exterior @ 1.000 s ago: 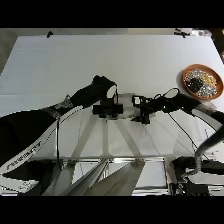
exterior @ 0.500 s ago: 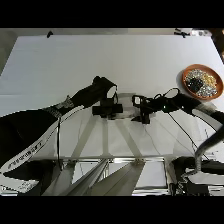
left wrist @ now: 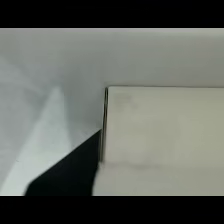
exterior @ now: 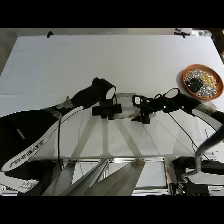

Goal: Fold the box and place the chain.

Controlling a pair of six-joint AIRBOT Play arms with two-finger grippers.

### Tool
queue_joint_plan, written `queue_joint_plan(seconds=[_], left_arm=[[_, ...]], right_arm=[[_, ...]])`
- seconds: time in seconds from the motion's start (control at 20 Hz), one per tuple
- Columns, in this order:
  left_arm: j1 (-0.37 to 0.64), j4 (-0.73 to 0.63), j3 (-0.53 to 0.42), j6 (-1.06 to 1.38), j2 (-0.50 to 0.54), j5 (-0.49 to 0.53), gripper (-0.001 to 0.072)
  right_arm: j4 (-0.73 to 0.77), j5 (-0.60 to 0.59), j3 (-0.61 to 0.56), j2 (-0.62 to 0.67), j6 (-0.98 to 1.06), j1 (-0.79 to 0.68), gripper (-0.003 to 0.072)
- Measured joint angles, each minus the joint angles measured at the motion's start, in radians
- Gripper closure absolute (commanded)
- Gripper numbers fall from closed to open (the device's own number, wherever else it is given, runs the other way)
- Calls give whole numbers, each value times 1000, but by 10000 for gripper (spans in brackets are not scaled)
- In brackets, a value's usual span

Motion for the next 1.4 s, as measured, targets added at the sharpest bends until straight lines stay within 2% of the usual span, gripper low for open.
queue_joint_plan(seconds=[0.25,0.3,0.35,0.4,0.7,0.75,0.8,0.85,1.05,1.4], left_arm=[[-1,-9,0,3,3,-31,445],[-1,-6,0,3,3,-34,524],[-1,-4,0,4,3,-40,658],[-1,5,0,8,3,-51,700],[0,6,0,8,4,-50,696],[0,8,0,8,4,-50,611],[0,7,0,9,4,-44,392],[0,3,0,30,4,-33,267],[18,-17,0,164,30,-49,256],[87,-31,0,402,152,-82,257]], right_arm=[[1,-1,0,0,0,0,181],[1,-1,0,0,0,0,181],[1,-1,0,0,0,0,181],[0,0,0,0,-1,0,181],[0,0,0,0,-1,0,181],[0,0,0,0,-1,0,181],[0,0,0,0,1,0,181],[0,0,0,0,1,0,181],[0,0,0,0,0,0,181],[0,0,0,0,0,0,181]])
